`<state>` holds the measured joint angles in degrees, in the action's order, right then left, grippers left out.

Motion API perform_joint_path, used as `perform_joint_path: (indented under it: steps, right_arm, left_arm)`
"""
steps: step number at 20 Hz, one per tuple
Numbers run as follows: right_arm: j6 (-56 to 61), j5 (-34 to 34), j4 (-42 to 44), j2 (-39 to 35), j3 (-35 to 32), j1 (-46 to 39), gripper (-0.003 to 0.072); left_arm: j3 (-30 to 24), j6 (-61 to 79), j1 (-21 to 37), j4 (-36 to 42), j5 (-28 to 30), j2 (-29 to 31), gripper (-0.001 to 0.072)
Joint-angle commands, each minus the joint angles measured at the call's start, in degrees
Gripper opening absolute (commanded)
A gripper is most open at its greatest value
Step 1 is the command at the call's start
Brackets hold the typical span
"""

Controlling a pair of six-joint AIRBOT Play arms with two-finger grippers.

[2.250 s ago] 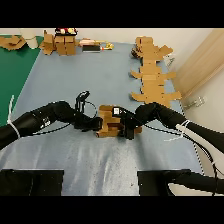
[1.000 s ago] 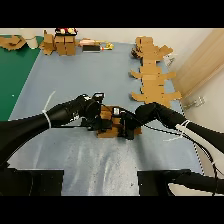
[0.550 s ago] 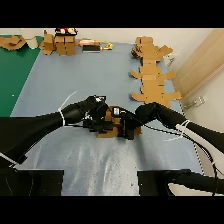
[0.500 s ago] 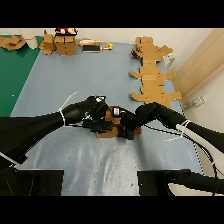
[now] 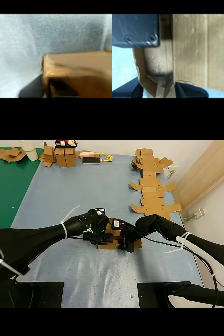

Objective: Fold the box.

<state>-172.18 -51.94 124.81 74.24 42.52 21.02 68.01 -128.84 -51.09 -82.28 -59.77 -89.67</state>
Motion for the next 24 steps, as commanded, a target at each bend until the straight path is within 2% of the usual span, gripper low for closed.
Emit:
perform_joint_path:
  steps: [1,11,15,18,20,21,24]
  right_arm:
    - [0.17,-0.02,0.11,-0.02,0.02,0.04,0.0447]
    - [0.17,-0.02,0.11,-0.02,0.02,0.04,0.0447]
    - [0.17,-0.02,0.09,-0.02,0.02,0.04,0.0447]
    - [0.17,-0.02,0.09,-0.02,0.02,0.04,0.0447]
    - [0.17,-0.04,0.09,-0.02,0.02,0.04,0.0447]
    - [0.17,-0.02,0.11,-0.02,0.02,0.04,0.0447]
    - [0.17,-0.04,0.11,-0.02,0.02,0.04,0.0447]
  left_arm:
    - [0.15,-1.62,0.00,0.22,-0.22,0.26,0.0440]
    - [1.55,-1.51,0.85,-0.76,-0.52,5.33,0.0440]
    - [1.55,-1.05,2.84,-1.09,-3.10,7.58,0.0439]
    - [1.55,-1.01,4.17,-1.36,-5.35,7.85,0.0439]
    - [1.55,-1.01,4.59,-1.44,-5.18,7.85,0.0437]
    - [1.55,-0.98,4.68,-1.42,-5.20,7.85,0.0409]
    - [1.57,-0.83,4.76,-1.44,-5.14,8.13,0.0409]
